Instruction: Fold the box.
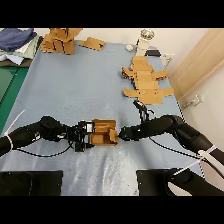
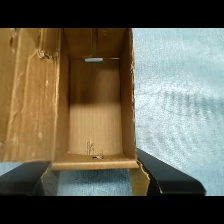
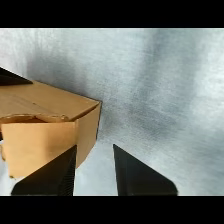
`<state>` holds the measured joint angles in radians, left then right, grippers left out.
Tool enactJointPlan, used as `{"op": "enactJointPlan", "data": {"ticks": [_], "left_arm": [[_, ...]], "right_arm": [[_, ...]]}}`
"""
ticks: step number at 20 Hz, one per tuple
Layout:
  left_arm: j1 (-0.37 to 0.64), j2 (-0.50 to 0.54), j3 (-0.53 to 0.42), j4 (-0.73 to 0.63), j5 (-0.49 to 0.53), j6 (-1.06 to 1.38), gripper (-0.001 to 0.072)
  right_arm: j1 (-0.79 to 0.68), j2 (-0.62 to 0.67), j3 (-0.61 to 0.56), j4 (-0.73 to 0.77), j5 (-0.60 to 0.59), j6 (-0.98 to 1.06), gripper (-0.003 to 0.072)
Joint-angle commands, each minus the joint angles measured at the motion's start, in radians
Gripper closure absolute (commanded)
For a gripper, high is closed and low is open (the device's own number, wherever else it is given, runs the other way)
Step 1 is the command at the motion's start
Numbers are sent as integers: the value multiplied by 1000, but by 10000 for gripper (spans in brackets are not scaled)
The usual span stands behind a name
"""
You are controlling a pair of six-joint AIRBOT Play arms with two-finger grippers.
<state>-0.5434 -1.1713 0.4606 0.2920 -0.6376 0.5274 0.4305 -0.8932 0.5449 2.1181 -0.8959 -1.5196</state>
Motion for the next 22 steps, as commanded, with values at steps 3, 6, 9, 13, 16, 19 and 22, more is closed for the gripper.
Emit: {"op": "enactJointPlan", "data": {"ticks": [3, 6, 9, 13, 16, 19, 22], "left_arm": [[1, 0, 0, 0, 0, 0, 231], [1, 0, 0, 0, 0, 0, 231], [1, 0, 0, 0, 0, 0, 231], [1, 0, 0, 0, 0, 0, 231], [1, 0, 0, 0, 0, 0, 231], [1, 0, 0, 0, 0, 0, 231], [1, 0, 0, 0, 0, 0, 231]], "right_arm": [[5, 0, 18, 19, -10, 3, 323], [63, -11, 18, 35, 22, 20, 323], [121, -52, 36, -1, 44, 139, 324], [205, -147, 131, -146, -16, 337, 327], [295, -226, 242, -362, -127, 570, 327], [370, -307, 358, -494, -257, 722, 327], [423, -405, 451, -531, -344, 824, 327]]}}
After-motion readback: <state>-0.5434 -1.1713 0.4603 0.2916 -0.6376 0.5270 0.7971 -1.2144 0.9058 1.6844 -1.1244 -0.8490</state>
